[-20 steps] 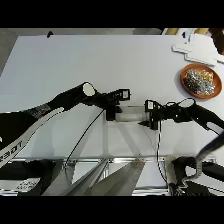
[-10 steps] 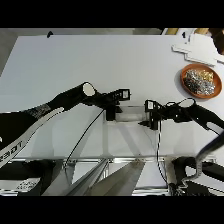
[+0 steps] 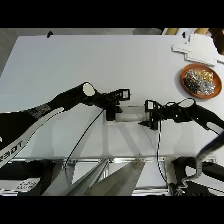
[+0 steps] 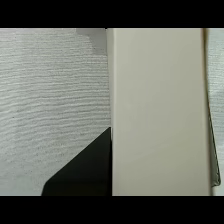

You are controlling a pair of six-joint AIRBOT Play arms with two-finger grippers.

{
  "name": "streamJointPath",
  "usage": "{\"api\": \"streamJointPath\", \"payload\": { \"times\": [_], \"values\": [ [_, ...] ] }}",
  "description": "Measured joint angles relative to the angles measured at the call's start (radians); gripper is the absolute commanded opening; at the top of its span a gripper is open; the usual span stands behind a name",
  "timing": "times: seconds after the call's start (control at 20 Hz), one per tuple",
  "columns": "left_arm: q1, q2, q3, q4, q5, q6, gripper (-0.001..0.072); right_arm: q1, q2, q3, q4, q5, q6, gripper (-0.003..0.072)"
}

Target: Fold the box and place the chain.

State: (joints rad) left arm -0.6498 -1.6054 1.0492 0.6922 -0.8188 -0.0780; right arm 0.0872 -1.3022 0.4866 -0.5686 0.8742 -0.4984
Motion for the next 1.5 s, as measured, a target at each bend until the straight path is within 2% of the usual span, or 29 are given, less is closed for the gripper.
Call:
{"api": "streamJointPath", "payload": {
  "times": [0.35,0.4,0.45,0.5,0.55,0.6,0.65,0.85,0.9,1.0,1.1,1.15,1.35,1.5],
  "values": [
    [0.000,0.000,0.000,0.000,0.000,0.003,0.0011,0.000,0.000,0.000,0.000,0.001,0.000,0.0401],
    [0.000,0.000,0.000,0.000,-0.001,0.003,0.0035,0.000,0.000,0.000,0.000,0.001,0.000,0.0401],
    [0.000,0.000,0.000,0.000,-0.003,0.003,0.0184,0.000,0.000,0.000,0.000,0.001,0.000,0.0401],
    [0.000,0.000,0.000,0.002,-0.008,0.002,0.0383,0.000,0.000,0.000,0.000,0.001,0.000,0.0401],
    [0.000,0.001,-0.001,0.006,-0.014,0.000,0.0548,0.000,0.000,0.000,0.000,0.001,0.000,0.0401],
    [0.001,0.006,-0.001,0.005,-0.016,0.000,0.0617,0.000,0.000,0.000,0.000,0.001,0.000,0.0401],
    [0.003,0.013,0.000,0.003,-0.023,-0.011,0.0642,0.000,0.000,0.000,0.000,0.001,0.000,0.0401],
    [0.021,0.064,0.000,0.058,-0.069,-0.075,0.0625,0.000,0.000,0.000,0.000,0.001,0.000,0.0401],
    [0.025,0.080,0.000,0.091,-0.094,-0.109,0.0599,0.000,0.000,0.000,0.000,0.001,0.000,0.0401],
    [0.034,0.115,0.000,0.194,-0.154,-0.217,0.0210,0.000,0.000,0.000,0.000,0.001,0.000,0.0401],
    [0.039,0.154,0.000,0.309,-0.217,-0.341,0.0108,0.000,0.000,0.000,0.000,0.001,0.000,0.0401],
    [0.038,0.174,-0.001,0.358,-0.247,-0.397,0.0005,0.000,0.000,0.000,0.000,0.001,0.000,0.0401],
    [-0.011,0.251,0.000,0.446,-0.319,-0.549,0.0005,0.000,0.000,0.000,0.000,0.001,0.000,0.0401],
    [-0.097,0.277,-0.001,0.449,-0.276,-0.592,0.0009,0.000,0.000,0.000,0.000,0.001,0.000,0.0401]
  ]
}}
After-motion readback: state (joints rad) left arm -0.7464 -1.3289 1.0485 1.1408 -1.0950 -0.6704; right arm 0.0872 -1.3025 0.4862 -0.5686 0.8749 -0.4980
